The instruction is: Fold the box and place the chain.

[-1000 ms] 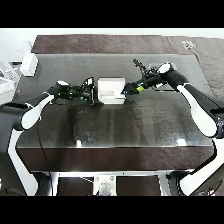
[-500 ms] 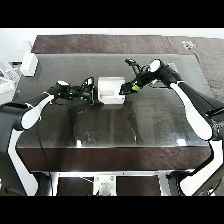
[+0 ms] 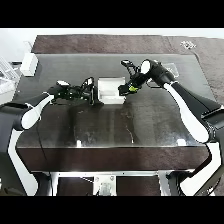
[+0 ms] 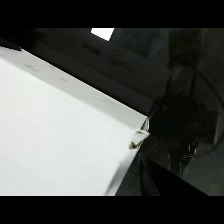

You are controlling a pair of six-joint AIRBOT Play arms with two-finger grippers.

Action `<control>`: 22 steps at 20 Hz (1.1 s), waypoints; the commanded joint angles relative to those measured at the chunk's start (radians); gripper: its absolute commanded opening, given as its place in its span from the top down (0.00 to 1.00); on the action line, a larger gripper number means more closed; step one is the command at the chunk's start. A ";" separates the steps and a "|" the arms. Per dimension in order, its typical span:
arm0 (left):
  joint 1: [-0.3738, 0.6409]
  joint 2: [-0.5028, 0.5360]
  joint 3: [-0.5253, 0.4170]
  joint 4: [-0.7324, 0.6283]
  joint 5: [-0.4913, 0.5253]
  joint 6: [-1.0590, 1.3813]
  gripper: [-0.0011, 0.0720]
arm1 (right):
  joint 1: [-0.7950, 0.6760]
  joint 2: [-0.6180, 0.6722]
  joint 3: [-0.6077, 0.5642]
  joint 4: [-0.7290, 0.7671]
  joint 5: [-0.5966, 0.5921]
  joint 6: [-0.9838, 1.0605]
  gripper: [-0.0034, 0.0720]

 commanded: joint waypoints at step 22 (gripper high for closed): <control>0.000 0.000 0.000 0.000 0.000 0.000 0.45 | 0.083 -0.082 0.111 -0.244 0.068 0.270 0.46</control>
